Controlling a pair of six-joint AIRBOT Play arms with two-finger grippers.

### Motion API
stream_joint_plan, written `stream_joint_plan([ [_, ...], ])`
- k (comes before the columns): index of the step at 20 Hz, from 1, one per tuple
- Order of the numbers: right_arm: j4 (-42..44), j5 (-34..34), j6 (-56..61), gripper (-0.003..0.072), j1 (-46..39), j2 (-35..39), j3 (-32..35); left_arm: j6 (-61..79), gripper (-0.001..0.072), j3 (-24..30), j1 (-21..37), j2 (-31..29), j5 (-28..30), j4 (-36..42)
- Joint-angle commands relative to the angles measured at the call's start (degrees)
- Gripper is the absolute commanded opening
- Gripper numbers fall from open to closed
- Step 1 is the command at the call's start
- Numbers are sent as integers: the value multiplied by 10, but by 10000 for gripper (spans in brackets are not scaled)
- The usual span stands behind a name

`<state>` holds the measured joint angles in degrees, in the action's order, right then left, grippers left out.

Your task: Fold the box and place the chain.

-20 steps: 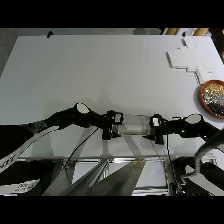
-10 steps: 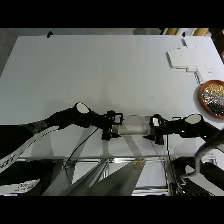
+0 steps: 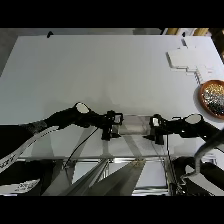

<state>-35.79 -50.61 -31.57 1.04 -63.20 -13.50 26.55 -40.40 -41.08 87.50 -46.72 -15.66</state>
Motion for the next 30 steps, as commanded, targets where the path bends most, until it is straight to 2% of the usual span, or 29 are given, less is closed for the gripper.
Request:
stream_joint_plan([
  [1, 1, 1, 0, 340, 0, 0, -1, 0, 210, 0, 0, 0, 0, 0],
  [25, 5, 1, 1, 344, 0, 1, -1, 0, 210, 0, 0, 0, 0, 0],
  [26, 7, -2, 3, 393, 0, 2, -1, 0, 210, 0, 0, 0, 0, 0],
  [27, 11, -8, 2, 512, 0, 5, -1, 0, 210, 0, 0, 0, 0, 0],
  [28, 12, -9, 2, 595, 0, 12, -1, 0, 210, 0, 0, 0, 0, 0],
  [30, 6, -7, 20, 691, 0, 34, -1, 0, 210, 0, 0, 0, 0, 0],
])
